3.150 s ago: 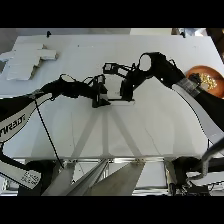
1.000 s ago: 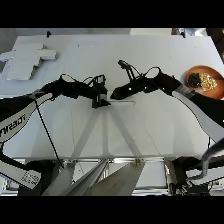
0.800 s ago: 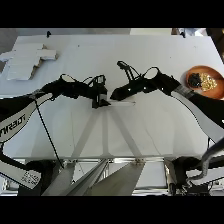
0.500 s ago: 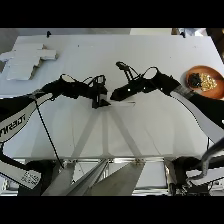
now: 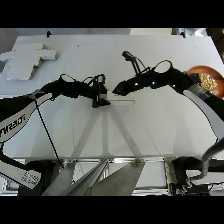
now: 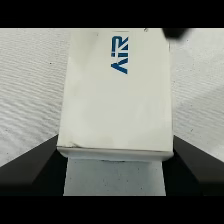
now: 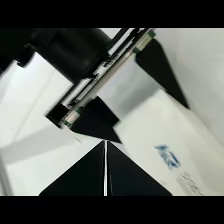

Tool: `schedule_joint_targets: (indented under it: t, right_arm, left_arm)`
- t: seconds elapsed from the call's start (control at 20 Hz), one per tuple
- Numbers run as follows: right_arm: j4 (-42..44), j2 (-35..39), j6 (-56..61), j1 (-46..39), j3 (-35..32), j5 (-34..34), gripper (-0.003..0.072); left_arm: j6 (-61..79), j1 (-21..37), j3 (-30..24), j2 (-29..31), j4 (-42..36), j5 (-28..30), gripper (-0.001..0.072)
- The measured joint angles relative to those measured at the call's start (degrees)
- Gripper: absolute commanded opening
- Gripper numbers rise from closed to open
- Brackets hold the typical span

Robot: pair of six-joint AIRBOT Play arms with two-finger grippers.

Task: Fold the box and place the chain.

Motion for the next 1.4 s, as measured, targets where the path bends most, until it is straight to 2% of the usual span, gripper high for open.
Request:
schedule_joint_targets:
  t: [0.15, 0.35, 0.6, 1.1, 1.25, 1.4]
  right_arm:
    - [1.49, 0.83, -2.47, -3.04, -2.43, 2.69, 0.0011]
    - [5.35, 1.51, -7.61, -6.62, -9.60, 3.10, 0.0010]
    - [7.82, 1.70, -10.51, -8.37, -15.76, -2.10, 0.0010]
    - [7.06, 2.69, -11.41, -8.72, -18.01, -6.62, 0.0011]
    - [7.15, 5.99, -12.20, -8.85, -18.03, -8.63, 0.0011]
    - [9.16, 12.26, -12.66, -8.79, -18.03, -8.33, 0.0011]
  left_arm:
    - [0.11, 0.00, 0.00, 0.00, 0.09, -0.09, 0.0501]
    - [0.13, 0.00, 0.00, 0.00, 0.13, -0.13, 0.0501]
    - [0.15, 0.00, 0.00, 0.00, 0.15, -0.20, 0.0501]
    - [0.00, 0.00, 0.00, 0.00, 0.13, -0.22, 0.0501]
    - [0.11, 0.00, 0.00, 0.00, 0.15, -0.31, 0.0501]
    - [0.11, 0.00, 0.00, 0.00, 0.15, -0.31, 0.0501]
